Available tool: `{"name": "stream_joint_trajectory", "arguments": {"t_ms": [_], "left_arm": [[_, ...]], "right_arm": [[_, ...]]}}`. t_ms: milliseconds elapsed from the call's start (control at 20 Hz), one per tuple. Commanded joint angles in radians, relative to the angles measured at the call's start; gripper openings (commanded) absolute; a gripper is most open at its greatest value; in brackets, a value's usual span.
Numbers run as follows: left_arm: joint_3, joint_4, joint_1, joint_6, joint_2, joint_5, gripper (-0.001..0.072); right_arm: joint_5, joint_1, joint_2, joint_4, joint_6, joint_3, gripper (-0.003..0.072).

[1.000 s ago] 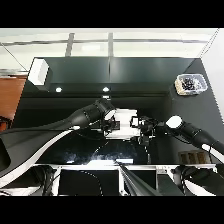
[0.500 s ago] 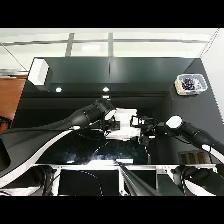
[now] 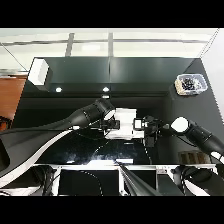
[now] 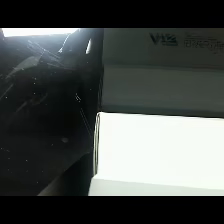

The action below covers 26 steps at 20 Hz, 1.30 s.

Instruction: Fold the box and place the chain.

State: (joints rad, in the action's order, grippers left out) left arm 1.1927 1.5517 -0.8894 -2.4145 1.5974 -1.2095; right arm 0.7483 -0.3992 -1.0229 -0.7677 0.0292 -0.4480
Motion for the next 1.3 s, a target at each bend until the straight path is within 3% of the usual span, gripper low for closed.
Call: {"name": "stream_joint_trajectory", "arguments": {"t_ms": [0,100,150,200,250,300,350,700,1000,1050,1100,1150,1200,1250], "left_arm": [[0.000,0.008,0.000,0.002,0.000,0.002,0.0024],[0.000,0.007,0.000,0.002,0.000,0.002,0.0024],[0.000,0.007,0.000,0.002,0.000,0.002,0.0024],[0.000,0.007,0.000,0.002,0.000,0.002,0.0024],[0.000,0.008,0.000,0.002,0.000,0.001,0.0024],[0.000,0.007,0.000,0.002,0.000,0.001,0.0024],[0.000,0.007,0.000,0.002,0.000,0.001,0.0024],[0.000,0.007,0.000,0.002,0.000,0.001,0.0024],[0.000,0.007,0.000,0.002,0.000,0.000,0.0024],[0.000,0.007,0.000,0.002,0.000,0.000,0.0024],[0.000,0.007,0.000,0.002,0.000,0.000,0.0025],[0.000,0.007,0.000,0.002,0.000,0.000,0.0024],[0.000,0.007,0.000,0.002,0.000,0.000,0.0025],[0.000,0.007,0.000,0.002,0.000,0.000,0.0025]], "right_arm": [[-0.016,0.000,0.010,-0.025,0.024,0.000,0.0617],[-0.018,0.000,-0.003,0.013,0.032,0.000,0.0616],[-0.010,-0.001,-0.011,0.045,0.035,0.000,0.0487],[-0.011,-0.001,-0.021,0.067,0.034,0.000,0.0418],[-0.011,-0.001,-0.027,0.069,0.034,0.000,0.0408],[-0.011,-0.001,-0.027,0.072,0.028,0.000,0.0261],[-0.011,-0.001,-0.027,0.090,0.025,0.000,0.0236],[-0.040,-0.028,-0.070,0.256,0.026,0.000,0.0232],[-0.079,-0.051,-0.078,0.257,0.024,0.000,0.0231],[-0.081,-0.051,-0.078,0.258,0.021,0.000,0.0248],[-0.088,-0.051,-0.078,0.258,0.002,0.000,0.0413],[-0.089,-0.051,-0.078,0.256,0.000,0.000,0.0409],[-0.089,-0.051,-0.078,0.245,-0.001,0.000,0.0244],[-0.096,-0.051,-0.078,0.238,-0.016,0.000,0.0296]]}}
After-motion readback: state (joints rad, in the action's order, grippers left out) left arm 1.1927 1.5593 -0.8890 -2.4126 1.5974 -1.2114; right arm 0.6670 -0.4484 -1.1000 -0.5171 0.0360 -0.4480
